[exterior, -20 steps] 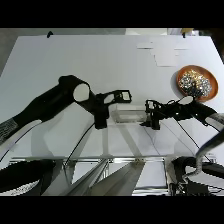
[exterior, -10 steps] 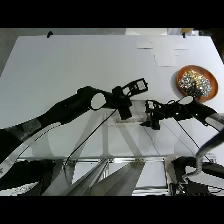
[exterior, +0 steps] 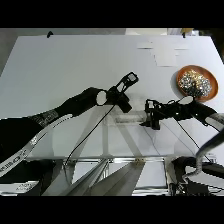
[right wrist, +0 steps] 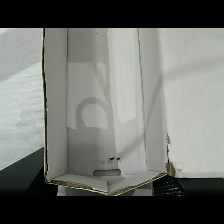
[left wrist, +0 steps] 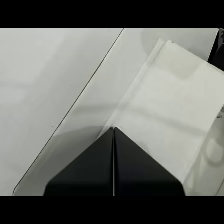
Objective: Fold the box and place the chain.
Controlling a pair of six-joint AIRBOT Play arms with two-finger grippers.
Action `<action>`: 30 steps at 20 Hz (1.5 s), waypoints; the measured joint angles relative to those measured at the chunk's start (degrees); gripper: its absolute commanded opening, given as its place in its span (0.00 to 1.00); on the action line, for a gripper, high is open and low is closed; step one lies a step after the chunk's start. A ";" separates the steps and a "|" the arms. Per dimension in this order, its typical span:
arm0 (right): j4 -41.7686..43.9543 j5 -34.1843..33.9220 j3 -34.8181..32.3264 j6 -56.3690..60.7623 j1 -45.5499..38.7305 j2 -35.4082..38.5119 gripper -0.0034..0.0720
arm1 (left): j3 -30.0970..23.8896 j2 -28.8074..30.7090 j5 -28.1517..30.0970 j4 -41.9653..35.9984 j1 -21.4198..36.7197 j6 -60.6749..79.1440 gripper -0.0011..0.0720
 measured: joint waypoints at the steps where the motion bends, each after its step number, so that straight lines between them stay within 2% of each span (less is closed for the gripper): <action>1: 0.00 -0.02 0.00 -0.02 0.00 0.00 0.60 | -0.02 0.42 -0.57 0.04 0.17 -0.07 0.02; 5: -0.04 -0.02 0.00 -0.07 0.00 0.00 0.60 | -0.02 5.40 -4.57 2.19 1.33 -0.37 0.02; 9: -0.07 -0.02 0.00 -0.09 0.00 0.00 0.60 | -0.02 11.65 -14.84 8.28 2.49 -0.46 0.02; 13: -0.07 -0.02 0.00 -0.09 0.00 0.00 0.60 | -1.73 14.05 -24.13 13.03 3.43 0.63 0.02; 16: -0.07 -0.02 0.00 -0.09 0.00 0.00 0.60 | -5.57 14.58 -25.53 13.57 3.93 5.84 0.02; 21: -0.07 -0.02 0.00 -0.09 0.00 0.00 0.60 | -10.99 13.55 -24.39 10.10 4.63 19.02 0.04; 23: -0.07 0.00 0.00 -0.09 0.00 0.00 0.60 | -11.93 12.68 -24.35 9.40 5.20 21.90 0.28; 25: -0.07 -0.02 0.00 -0.09 0.00 0.00 0.60 | -12.41 12.09 -24.52 9.31 6.05 23.61 0.47; 26: -0.07 -0.02 0.00 -0.09 0.00 0.00 0.60 | -12.55 11.93 -24.61 9.31 6.45 24.46 0.50; 30: -0.07 0.00 0.00 -0.09 0.00 0.00 0.60 | -12.81 11.65 -24.50 8.31 7.04 32.09 0.50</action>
